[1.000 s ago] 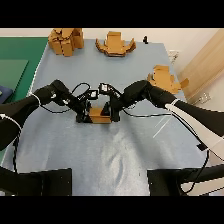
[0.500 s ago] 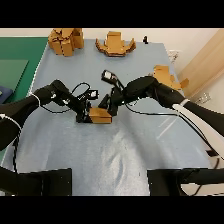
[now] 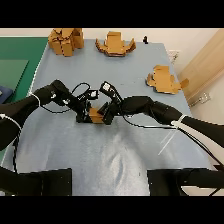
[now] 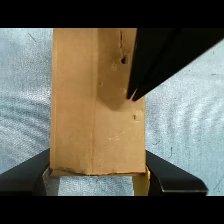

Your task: Fold the box.

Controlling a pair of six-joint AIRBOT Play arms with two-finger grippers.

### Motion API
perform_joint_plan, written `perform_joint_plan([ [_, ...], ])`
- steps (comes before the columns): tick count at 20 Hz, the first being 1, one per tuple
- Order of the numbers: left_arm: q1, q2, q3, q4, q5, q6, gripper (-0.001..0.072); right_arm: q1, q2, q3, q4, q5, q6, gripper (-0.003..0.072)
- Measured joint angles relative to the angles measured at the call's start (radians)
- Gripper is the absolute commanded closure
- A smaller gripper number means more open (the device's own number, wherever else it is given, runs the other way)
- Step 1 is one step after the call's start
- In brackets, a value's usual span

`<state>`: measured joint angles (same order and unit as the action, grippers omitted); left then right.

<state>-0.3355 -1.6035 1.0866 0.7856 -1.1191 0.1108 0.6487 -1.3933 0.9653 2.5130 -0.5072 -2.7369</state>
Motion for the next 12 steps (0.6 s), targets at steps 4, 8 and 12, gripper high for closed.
perform_joint_plan([
  [4, 0.0, 0.0, 0.0, 0.0, 0.003, 0.001, 0.0691, 0.022, -0.024, -0.011, -0.01, 0.03, 0.032, 0.0679],
  [8, 0.0, 0.0, 0.0, 0.0, 0.003, 0.001, 0.0691, 0.025, -0.035, -0.016, -0.047, 0.032, 0.092, 0.0679],
  [12, 0.0, 0.0, 0.0, 0.0, 0.003, 0.0, 0.0692, 0.024, 0.008, -0.018, -0.078, 0.078, 0.117, 0.0679],
])
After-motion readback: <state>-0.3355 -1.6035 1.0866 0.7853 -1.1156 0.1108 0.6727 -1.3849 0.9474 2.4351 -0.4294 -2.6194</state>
